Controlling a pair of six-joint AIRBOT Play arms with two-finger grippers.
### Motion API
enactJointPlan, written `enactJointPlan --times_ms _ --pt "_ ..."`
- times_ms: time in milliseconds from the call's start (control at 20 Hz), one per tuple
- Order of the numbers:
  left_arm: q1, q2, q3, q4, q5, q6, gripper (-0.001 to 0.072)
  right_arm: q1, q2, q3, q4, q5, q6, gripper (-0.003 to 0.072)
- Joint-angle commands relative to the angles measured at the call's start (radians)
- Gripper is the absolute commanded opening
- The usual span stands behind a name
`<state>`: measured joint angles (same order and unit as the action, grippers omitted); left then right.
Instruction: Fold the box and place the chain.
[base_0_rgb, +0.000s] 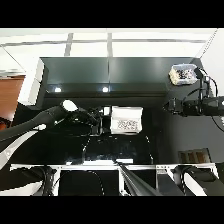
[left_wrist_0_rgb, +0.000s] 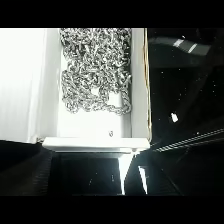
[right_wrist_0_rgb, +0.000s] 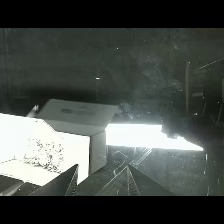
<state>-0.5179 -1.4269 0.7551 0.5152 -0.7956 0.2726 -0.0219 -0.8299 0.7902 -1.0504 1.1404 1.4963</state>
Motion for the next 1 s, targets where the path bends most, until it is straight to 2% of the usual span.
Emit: enactJointPlan --times_ms 0,200,550,600,700,750,800,850,900,950 --pt "0.002 -0.014 0.018 0.005 0.006 -0.042 0.0709 0.000 0.000 0.000 0.000 0.000 0.000 0.0366" --pt "-0.006 -0.033 0.041 0.050 -0.010 -0.085 0.0709 0.000 0.000 0.000 -0.001 -0.001 -0.001 0.0366" --pt "-0.053 -0.035 0.045 0.028 0.033 -0.007 0.0704 0.000 0.000 0.000 -0.002 -0.008 -0.001 0.0365" --pt "-0.056 -0.035 0.045 0.028 0.042 -0.011 0.0664 0.000 0.000 0.000 -0.002 -0.018 -0.004 0.0366" --pt "-0.057 -0.035 0.045 0.027 0.045 -0.013 0.0435 0.000 -0.002 0.000 -0.001 -0.051 -0.009 0.0366" --pt "-0.057 -0.035 0.045 0.027 0.048 -0.014 0.0435 0.005 -0.004 0.000 0.001 -0.082 -0.011 0.0366" --pt "-0.057 -0.035 0.045 0.027 0.048 -0.015 0.0435 0.018 -0.010 0.000 0.003 -0.128 -0.019 0.0431" --pt "-0.057 -0.035 0.045 0.027 0.051 -0.018 0.0435 0.041 -0.025 0.000 0.018 -0.189 -0.023 0.0687" --pt "-0.057 -0.035 0.045 0.026 0.056 -0.022 0.0435 0.065 -0.055 0.000 0.065 -0.244 -0.054 0.0720" --pt "-0.057 -0.035 0.045 0.026 0.056 -0.022 0.0435 0.095 -0.100 0.000 0.137 -0.293 -0.115 0.0720"
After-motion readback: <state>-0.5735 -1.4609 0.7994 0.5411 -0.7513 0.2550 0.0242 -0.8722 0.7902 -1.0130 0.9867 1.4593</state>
